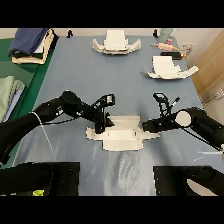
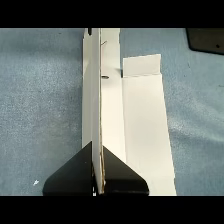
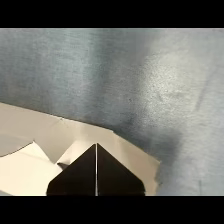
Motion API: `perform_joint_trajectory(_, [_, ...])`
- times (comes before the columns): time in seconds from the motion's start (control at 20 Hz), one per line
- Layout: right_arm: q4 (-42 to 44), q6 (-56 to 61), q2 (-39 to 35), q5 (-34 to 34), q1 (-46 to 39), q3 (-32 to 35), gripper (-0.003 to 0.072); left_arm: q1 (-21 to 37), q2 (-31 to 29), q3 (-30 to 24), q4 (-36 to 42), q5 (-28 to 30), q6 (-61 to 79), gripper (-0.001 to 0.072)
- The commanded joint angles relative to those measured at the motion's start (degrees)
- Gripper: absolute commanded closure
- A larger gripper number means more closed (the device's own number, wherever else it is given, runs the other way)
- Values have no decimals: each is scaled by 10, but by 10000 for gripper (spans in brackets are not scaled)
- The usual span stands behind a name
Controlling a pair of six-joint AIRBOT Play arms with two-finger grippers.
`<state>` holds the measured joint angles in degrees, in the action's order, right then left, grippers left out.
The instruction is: Fold the box.
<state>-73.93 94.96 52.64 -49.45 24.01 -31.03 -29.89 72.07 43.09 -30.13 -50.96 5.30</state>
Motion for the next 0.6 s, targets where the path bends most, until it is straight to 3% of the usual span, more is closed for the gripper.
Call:
perform_joint_trajectory(0.0, [29,-31,-22,-42,1,-9,683,0,0,1,-3,0,-2,692])
perform_joint_trajectory(0.2, [65,-40,-83,-117,12,-20,683,0,0,1,-3,0,-2,692])
perform_joint_trajectory(0.3, [72,-41,-101,-157,64,-20,684,0,0,1,-3,-2,-2,692])
perform_joint_trajectory(0.45, [37,-52,-101,-151,223,-19,684,0,0,1,-3,-2,-2,692])
perform_joint_trajectory(0.55, [-75,-51,-96,-111,348,-12,682,0,0,1,-3,-2,-2,692])
